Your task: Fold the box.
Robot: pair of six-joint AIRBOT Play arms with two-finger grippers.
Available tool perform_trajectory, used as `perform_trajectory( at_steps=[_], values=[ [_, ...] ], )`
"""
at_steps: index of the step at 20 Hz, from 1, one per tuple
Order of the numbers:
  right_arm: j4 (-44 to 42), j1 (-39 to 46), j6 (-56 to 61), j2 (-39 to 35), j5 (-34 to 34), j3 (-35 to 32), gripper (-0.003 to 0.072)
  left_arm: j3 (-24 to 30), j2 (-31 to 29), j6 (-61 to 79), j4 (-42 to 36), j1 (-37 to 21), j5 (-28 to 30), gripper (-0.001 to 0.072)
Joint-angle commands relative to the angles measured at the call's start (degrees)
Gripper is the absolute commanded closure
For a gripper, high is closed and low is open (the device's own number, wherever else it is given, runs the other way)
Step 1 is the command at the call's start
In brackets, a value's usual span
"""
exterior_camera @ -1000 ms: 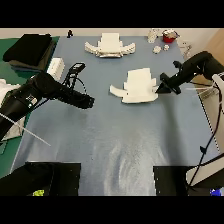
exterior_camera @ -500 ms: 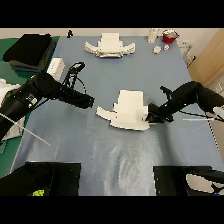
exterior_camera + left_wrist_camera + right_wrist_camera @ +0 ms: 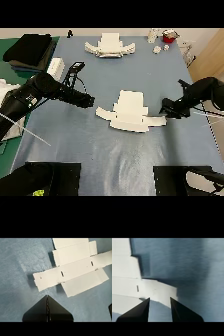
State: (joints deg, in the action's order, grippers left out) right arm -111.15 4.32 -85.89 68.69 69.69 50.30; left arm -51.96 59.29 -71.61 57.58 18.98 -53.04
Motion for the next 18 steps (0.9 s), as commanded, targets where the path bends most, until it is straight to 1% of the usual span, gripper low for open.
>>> perform_trajectory(
  at_steps=[1,3,5,7,10,11,12,14,16,17,18],
  values=[
    [1.5,8.4,-2.4,0.3,1.2,-1.2,0.0324,0.0,0.0,0.0,-1.2,0.0,0.2,0.0697],
    [-6.6,11.8,-10.3,1.7,1.3,-4.3,0.0325,0.0,0.0,0.1,-2.1,0.0,0.2,0.0696],
    [-14.6,13.4,-17.6,3.2,0.9,-7.9,0.0325,0.0,0.0,0.1,-2.6,0.0,0.3,0.0695],
    [-17.9,13.2,-21.7,5.1,0.6,-10.2,0.0325,0.0,0.0,0.2,-3.1,0.0,0.1,0.0696],
    [-26.1,12.7,-28.8,5.7,1.4,-10.6,0.0325,0.0,0.0,0.2,-3.8,0.0,0.1,0.0696],
    [-28.0,12.2,-30.1,5.4,1.3,-10.5,0.0376,0.0,0.0,0.2,-3.8,0.0,0.1,0.0696],
    [-28.6,11.5,-30.6,5.3,1.1,-10.5,0.0408,0.0,0.0,0.2,-3.8,0.0,0.1,0.0696],
    [-28.6,10.1,-30.7,5.4,0.8,-10.5,0.0408,0.0,0.0,0.2,-3.8,0.0,0.1,0.0696],
    [-28.6,8.7,-30.7,5.6,-1.1,-10.5,0.0408,0.0,0.0,0.2,-3.8,0.0,0.2,0.0696],
    [-28.7,8.0,-30.7,5.6,-2.3,-10.5,0.0429,0.0,0.0,0.2,-3.8,0.0,0.2,0.0696],
    [-28.6,7.6,-30.8,5.6,-3.0,-10.5,0.0574,0.0,0.0,0.2,-3.9,0.0,0.1,0.0696]
  ],
)
